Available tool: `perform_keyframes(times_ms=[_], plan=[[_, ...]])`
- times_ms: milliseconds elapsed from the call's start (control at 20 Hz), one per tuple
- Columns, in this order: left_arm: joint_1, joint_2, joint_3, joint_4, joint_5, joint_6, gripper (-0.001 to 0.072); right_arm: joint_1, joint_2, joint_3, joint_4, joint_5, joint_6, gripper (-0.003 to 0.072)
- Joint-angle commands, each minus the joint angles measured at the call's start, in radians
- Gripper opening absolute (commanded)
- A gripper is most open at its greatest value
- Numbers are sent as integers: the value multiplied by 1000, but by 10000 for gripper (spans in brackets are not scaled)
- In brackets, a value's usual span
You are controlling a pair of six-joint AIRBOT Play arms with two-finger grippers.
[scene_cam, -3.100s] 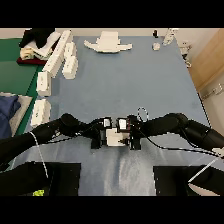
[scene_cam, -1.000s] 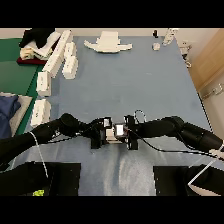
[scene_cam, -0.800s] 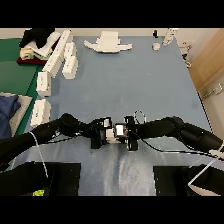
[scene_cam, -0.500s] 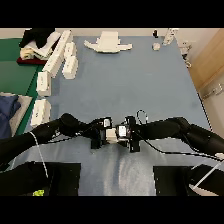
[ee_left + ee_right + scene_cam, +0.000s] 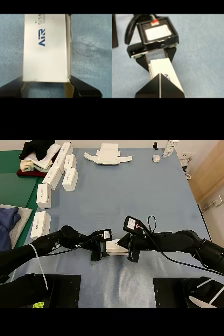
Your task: Fold the box.
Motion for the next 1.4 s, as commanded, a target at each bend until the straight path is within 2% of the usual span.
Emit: perform_keyframes(times_ms=[0, 100, 350, 800, 1350], plan=[[1, 0, 1, 0, -1, 0, 354, -6, 30, -88, 106, 158, 77, 4], [1, 0, 1, 0, -1, 0, 354, 37, 78, -174, 113, 311, 97, 4], [1, 0, 1, 0, -2, 0, 354, 160, 113, -301, 109, 522, 174, 4], [1, 0, 1, 0, -1, 0, 354, 215, -5, -323, 105, 523, 245, 4], [1, 0, 1, 0, -1, 0, 354, 214, 6, -331, 97, 525, 260, 4]])
